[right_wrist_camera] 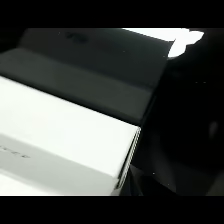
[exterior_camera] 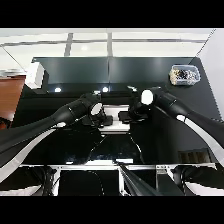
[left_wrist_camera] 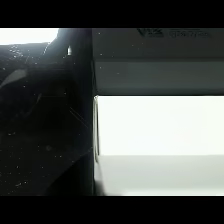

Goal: Fold the box and place the chain.

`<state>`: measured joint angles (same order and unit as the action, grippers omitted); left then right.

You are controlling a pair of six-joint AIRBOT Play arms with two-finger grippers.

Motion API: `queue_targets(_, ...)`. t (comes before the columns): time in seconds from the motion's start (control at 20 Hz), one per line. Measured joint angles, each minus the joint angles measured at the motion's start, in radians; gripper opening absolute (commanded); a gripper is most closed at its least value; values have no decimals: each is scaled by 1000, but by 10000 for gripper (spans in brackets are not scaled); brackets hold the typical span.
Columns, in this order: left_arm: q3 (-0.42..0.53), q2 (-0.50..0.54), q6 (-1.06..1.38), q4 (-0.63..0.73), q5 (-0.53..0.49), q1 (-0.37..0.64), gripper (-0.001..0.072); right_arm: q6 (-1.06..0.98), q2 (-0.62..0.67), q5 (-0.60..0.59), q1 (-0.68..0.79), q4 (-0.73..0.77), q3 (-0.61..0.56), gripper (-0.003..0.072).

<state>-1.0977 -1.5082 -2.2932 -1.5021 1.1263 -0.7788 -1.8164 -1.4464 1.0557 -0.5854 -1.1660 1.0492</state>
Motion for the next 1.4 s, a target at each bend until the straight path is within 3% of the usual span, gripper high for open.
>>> queue_targets(0.1,0,0,0,0,0,0,23,-118,-1,1,-48,-102,21,340)
queue_targets(0.15,0,0,0,0,0,0,23,-172,-1,2,-70,-152,29,253)
queue_targets(0.4,0,0,0,0,0,0,23,-306,-8,20,-121,-275,45,253)
queue_targets(1.2,0,0,0,0,1,0,23,-350,-64,23,-133,-300,48,235)
queue_targets(1.25,0,0,0,0,1,0,23,-350,-66,24,-133,-296,48,67)
queue_targets(1.3,0,0,0,0,-1,0,23,-349,-69,23,-133,-289,48,14)
queue_targets(1.4,0,0,-5,3,5,0,23,-359,-73,23,-133,-280,49,14)
